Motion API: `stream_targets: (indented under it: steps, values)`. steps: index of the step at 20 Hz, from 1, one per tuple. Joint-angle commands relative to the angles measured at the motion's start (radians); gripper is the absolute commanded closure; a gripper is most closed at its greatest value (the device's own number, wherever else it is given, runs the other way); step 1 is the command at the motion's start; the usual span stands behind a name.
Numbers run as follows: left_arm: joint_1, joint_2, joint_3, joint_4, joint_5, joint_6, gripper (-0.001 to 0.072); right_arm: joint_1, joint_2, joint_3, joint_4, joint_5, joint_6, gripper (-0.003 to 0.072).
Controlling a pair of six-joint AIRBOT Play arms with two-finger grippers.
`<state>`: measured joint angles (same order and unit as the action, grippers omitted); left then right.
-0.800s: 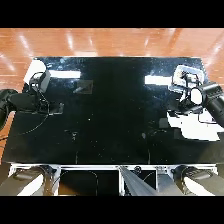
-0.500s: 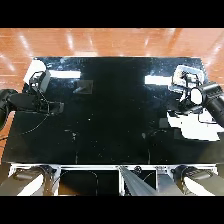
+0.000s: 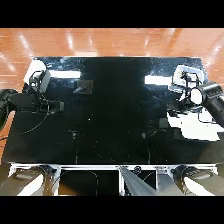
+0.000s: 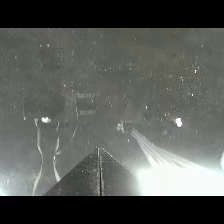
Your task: Fold the box and place the chain.
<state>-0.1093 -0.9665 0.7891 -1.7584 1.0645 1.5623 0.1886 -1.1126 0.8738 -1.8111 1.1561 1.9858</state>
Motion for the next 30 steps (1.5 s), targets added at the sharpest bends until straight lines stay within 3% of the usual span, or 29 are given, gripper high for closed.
stream_targets:
  steps: [1,5,8,9,10,11,12,14,17,19,24,27,30]
  values:
    - [0.0,0.0,0.0,-0.004,-0.028,0.0,0.0689,0.0,0.0,0.0,0.002,-0.147,0.0,0.0666]
    - [0.0,-0.013,0.0,-0.004,-0.074,0.0,0.0688,0.0,0.0,0.0,0.049,-0.18,0.0,0.0666]
    - [-0.002,-0.031,0.0,-0.016,-0.144,0.0,0.0687,0.0,-0.001,-0.001,0.051,-0.293,-0.001,0.0666]
    - [-0.003,-0.039,0.0,-0.017,-0.158,0.0,0.0651,-0.002,-0.001,-0.001,0.039,-0.339,-0.002,0.0633]
    - [-0.007,-0.046,0.0,-0.016,-0.164,-0.001,0.0354,-0.008,-0.002,-0.001,0.032,-0.383,-0.003,0.0223]
    - [-0.013,-0.055,0.0,-0.016,-0.17,-0.012,0.008,-0.014,-0.002,0.0,0.028,-0.411,-0.023,-0.0034]
    - [-0.016,-0.06,0.003,-0.017,-0.168,-0.024,0.0074,-0.029,-0.002,0.01,0.022,-0.414,-0.065,-0.0034]
    - [-0.017,-0.063,0.013,-0.017,-0.14,-0.025,0.0075,-0.127,-0.002,0.063,-0.009,-0.304,-0.143,-0.0034]
    - [-0.017,-0.063,0.021,-0.026,-0.103,-0.025,0.0075,-0.492,-0.005,0.081,0.023,-0.257,-0.158,-0.0034]
    - [-0.017,-0.063,0.021,-0.037,-0.108,-0.026,0.0075,-0.801,-0.023,0.072,0.195,-0.234,-0.241,-0.0034]
    - [-0.017,-0.063,0.021,-0.039,-0.105,-0.03,0.0075,-1.405,-0.091,0.072,0.737,0.089,-0.735,-0.0034]
    - [-0.017,-0.063,0.021,-0.039,-0.105,-0.048,0.0075,-1.598,-0.194,0.072,0.785,0.306,-0.843,-0.0034]
    - [-0.017,-0.068,0.021,-0.039,-0.105,-0.048,0.0075,-1.632,-0.306,0.072,0.791,0.424,-0.887,-0.0034]
